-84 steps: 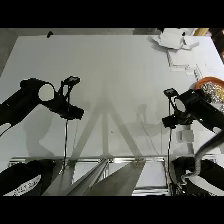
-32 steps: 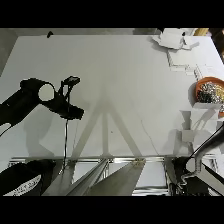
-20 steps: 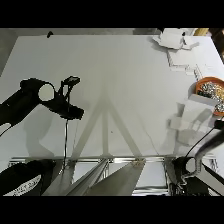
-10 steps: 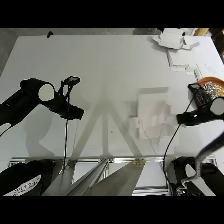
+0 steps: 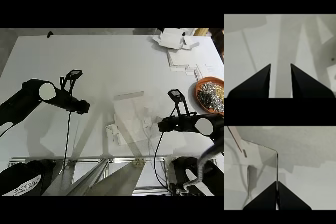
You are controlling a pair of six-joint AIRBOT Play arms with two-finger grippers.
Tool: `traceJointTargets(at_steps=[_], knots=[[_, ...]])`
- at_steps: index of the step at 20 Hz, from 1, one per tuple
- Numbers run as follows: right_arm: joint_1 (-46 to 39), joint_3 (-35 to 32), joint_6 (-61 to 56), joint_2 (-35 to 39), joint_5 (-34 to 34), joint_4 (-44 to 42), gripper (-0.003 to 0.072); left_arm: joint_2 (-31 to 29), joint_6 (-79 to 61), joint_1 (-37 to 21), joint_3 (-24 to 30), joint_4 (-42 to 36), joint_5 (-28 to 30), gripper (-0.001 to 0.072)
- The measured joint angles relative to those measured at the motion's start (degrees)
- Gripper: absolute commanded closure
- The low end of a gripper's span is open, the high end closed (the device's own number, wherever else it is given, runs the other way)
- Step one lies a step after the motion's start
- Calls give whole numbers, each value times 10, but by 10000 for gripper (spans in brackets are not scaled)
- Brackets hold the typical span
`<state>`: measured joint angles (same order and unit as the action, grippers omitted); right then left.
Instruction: Fold the box and place the chain.
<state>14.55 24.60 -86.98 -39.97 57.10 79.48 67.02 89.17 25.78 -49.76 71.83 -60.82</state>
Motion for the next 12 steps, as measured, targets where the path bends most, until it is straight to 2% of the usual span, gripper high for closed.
traceJointTargets(at_steps=[3, 6, 7, 9, 12], knots=[[5, -2, -1, 2, -5, -2, 671, 31, -149, 0, 0, -145, 9, 413], [7, -3, -2, 2, -9, -3, 671, 76, -310, 0, -2, -313, 9, 294], [8, -3, -2, 3, -9, -4, 671, 91, -342, 0, -6, -350, 10, 293], [8, -3, -2, 3, -9, -4, 671, 124, -388, 0, -20, -398, 3, 252], [8, -3, -2, 3, -10, -4, 671, 168, -423, 0, -49, -431, -23, 253]])
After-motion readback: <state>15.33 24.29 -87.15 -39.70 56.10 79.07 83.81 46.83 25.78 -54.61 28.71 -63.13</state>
